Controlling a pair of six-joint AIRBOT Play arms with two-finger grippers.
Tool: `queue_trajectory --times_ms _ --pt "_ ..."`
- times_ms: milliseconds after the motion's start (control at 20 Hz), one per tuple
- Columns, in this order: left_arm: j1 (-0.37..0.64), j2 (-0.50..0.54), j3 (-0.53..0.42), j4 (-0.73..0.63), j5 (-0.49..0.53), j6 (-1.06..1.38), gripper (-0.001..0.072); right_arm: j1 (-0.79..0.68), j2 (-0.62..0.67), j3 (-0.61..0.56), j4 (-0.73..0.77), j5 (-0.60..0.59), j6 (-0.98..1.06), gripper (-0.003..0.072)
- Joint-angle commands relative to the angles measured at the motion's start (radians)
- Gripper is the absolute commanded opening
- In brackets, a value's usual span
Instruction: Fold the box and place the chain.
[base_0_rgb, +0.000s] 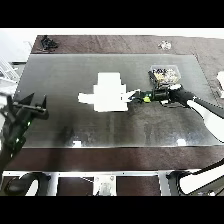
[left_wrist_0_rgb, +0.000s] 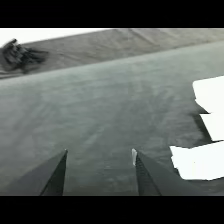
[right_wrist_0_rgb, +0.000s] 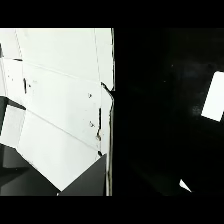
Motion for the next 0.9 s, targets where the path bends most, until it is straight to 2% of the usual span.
queue_trajectory --times_ms 0,200,300,400,600,850 --pt "0.0 -0.283 0.166 -0.001 -0.136 -0.026 0.0471 0.0 0.0 -0.002 0.0 -0.002 0.025 0.0006" --pt "0.0 -0.678 0.442 0.018 -0.36 -0.126 0.047 0.0 0.0 -0.002 -0.002 -0.002 0.027 0.0006" --pt "-0.001 -0.851 0.599 0.095 -0.473 -0.248 0.047 0.0 0.0 -0.002 -0.003 -0.002 0.027 0.0007" --pt "-0.002 -1.005 0.775 0.228 -0.589 -0.409 0.0469 0.0 0.0 -0.002 -0.003 -0.002 0.027 0.0007" --pt "-0.002 -1.229 1.133 0.524 -0.788 -0.748 0.0469 0.0 0.0 -0.002 -0.003 -0.001 0.026 0.0008" --pt "-0.002 -1.434 1.535 0.61 -0.957 -1.001 0.0468 -0.001 0.0 -0.002 -0.003 -0.002 0.023 0.0009"
